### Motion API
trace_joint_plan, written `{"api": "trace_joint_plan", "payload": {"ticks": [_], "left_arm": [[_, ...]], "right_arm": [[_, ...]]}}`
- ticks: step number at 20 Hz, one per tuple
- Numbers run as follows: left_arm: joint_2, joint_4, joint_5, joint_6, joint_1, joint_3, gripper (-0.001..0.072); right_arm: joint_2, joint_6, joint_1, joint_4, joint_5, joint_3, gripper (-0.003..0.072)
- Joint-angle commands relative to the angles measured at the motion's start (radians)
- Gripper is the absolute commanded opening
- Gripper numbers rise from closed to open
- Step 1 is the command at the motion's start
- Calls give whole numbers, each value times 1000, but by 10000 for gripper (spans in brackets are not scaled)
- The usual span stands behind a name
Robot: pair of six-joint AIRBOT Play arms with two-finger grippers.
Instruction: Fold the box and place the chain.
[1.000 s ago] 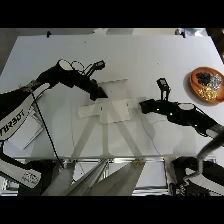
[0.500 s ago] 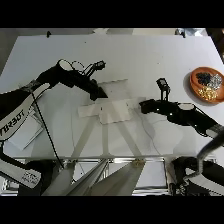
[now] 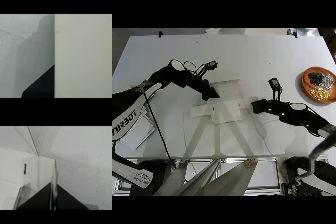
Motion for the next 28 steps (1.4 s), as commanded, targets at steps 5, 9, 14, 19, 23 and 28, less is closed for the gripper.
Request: {"api": "trace_joint_plan", "payload": {"ticks": [5, 9, 14, 19, 23, 28], "left_arm": [[18, -19, 6, 3, 4, 1, 4], [87, -20, 6, 208, 14, 0, 4], [134, -24, 5, 426, 8, 0, 5], [51, -82, 52, 472, -14, 0, 4], [-28, -148, 121, 467, -25, 0, 4], [-44, -114, 190, 459, -25, 0, 1]], "right_arm": [[66, 12, -1, 48, 15, 0, 374], [226, 12, -1, 48, -41, 0, 373], [483, 11, -1, 46, -282, 0, 372], [589, 8, -1, 38, -480, 0, 372], [572, 8, -1, 34, -483, 0, 371], [550, 0, 0, 34, -482, 0, 371]]}}
